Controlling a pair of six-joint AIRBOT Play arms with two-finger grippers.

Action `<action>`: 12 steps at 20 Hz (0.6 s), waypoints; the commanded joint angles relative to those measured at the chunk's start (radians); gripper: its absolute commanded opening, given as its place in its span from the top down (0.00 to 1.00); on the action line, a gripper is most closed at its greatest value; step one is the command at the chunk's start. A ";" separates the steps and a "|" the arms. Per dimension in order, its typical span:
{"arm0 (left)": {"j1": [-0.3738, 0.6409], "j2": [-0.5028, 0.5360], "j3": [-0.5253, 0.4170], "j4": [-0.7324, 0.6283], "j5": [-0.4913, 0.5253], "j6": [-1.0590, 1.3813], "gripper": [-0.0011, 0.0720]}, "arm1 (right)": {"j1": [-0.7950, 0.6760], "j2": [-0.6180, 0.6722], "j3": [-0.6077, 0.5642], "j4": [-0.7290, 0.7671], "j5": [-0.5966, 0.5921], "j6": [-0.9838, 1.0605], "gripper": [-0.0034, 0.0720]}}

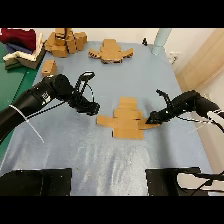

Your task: Fold the box.

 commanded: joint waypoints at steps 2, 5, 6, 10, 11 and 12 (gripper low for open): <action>0.001 0.000 0.008 -0.075 -0.001 0.047 0.13 | 0.084 -0.001 -0.002 0.161 0.005 -0.045 0.95; 0.020 -0.001 -0.015 -0.094 -0.005 0.135 0.13 | 0.150 0.031 -0.085 0.224 0.031 -0.093 0.95; 0.039 -0.001 -0.039 -0.100 -0.006 0.143 0.13 | 0.173 0.066 -0.139 0.228 0.064 -0.117 0.95; 0.157 -0.044 -0.099 -0.267 -0.013 0.300 0.13 | 0.283 0.260 -0.306 0.222 0.256 -0.155 0.95; 0.188 -0.073 -0.098 -0.351 -0.011 0.360 0.13 | 0.300 0.288 -0.319 0.222 0.278 -0.155 0.95; 0.214 -0.104 -0.098 -0.430 -0.018 0.420 0.13 | 0.317 0.304 -0.324 0.220 0.288 -0.155 0.95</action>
